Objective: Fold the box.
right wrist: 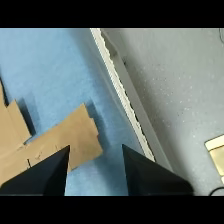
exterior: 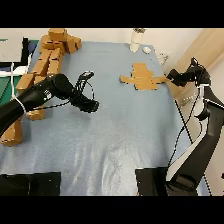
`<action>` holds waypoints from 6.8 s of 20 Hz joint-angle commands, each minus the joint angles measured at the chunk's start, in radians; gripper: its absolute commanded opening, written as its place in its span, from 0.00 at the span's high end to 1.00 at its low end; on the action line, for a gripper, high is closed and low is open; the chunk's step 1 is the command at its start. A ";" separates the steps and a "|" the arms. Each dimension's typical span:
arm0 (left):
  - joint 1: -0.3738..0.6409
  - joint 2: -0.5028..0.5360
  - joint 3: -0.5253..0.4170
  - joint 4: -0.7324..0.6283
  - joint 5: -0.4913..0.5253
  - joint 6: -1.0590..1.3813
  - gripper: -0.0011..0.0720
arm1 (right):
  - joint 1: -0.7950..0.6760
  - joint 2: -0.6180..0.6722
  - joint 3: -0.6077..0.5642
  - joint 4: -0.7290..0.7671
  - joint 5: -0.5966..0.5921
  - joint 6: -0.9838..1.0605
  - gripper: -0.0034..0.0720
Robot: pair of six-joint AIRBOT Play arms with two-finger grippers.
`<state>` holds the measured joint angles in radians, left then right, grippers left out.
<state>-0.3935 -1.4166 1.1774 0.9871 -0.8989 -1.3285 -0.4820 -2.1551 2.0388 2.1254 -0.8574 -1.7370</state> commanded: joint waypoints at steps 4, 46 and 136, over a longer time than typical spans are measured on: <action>0.000 -0.001 0.000 0.000 0.003 0.000 0.97 | 0.018 -0.008 0.002 0.029 0.072 -0.019 0.46; 0.002 0.000 0.000 -0.026 -0.048 0.003 0.34 | 0.309 0.626 -0.645 -0.129 -0.158 -0.092 0.96; 0.283 -0.257 -0.039 -0.600 -0.385 0.891 0.98 | 0.749 1.009 -1.366 0.169 -0.041 -0.370 0.34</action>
<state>-0.0975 -1.6791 1.1343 0.4091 -1.2747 -0.5369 0.2852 -1.1522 0.6403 2.3383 -0.9009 -2.1765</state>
